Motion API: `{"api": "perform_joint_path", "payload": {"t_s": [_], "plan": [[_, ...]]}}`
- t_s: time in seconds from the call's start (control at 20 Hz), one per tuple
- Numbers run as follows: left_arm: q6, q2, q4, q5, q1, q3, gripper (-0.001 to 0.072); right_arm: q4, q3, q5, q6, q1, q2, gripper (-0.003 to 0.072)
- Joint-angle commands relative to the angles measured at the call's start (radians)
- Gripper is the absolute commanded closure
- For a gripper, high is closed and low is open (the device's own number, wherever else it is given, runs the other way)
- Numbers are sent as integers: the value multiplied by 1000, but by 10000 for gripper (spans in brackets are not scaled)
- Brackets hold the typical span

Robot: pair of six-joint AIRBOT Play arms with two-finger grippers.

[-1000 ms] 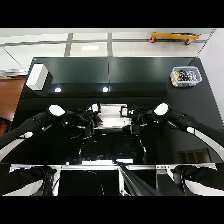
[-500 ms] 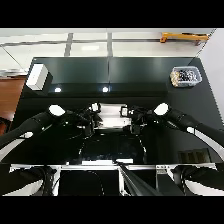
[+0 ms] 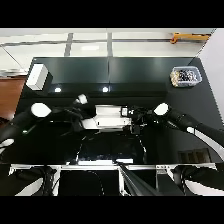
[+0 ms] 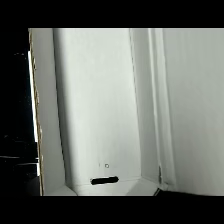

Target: Fold the box and place the chain.

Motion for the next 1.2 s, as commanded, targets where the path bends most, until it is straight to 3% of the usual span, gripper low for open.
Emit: {"api": "perform_joint_path", "payload": {"t_s": [0.0, 0.15, 0.35, 0.7, 0.95, 1.15], "plan": [[-568, 93, 151, -26, 221, 0, 683, -1, 0, 1, 0, 0, -1, 247], [-898, 51, 130, -179, 423, -9, 682, -1, 0, 1, 0, 0, -1, 247], [-856, -115, -37, -416, 554, -10, 682, -1, 0, 1, 0, 0, -1, 247], [-689, -370, -314, -438, 465, -8, 684, -1, 0, 1, 0, 0, -1, 247], [-637, -436, -349, -429, 316, -6, 684, -1, 0, 1, 0, 0, -1, 247], [-600, -437, -381, -444, 303, 2, 684, -1, 0, 1, 0, 0, -1, 247]]}}
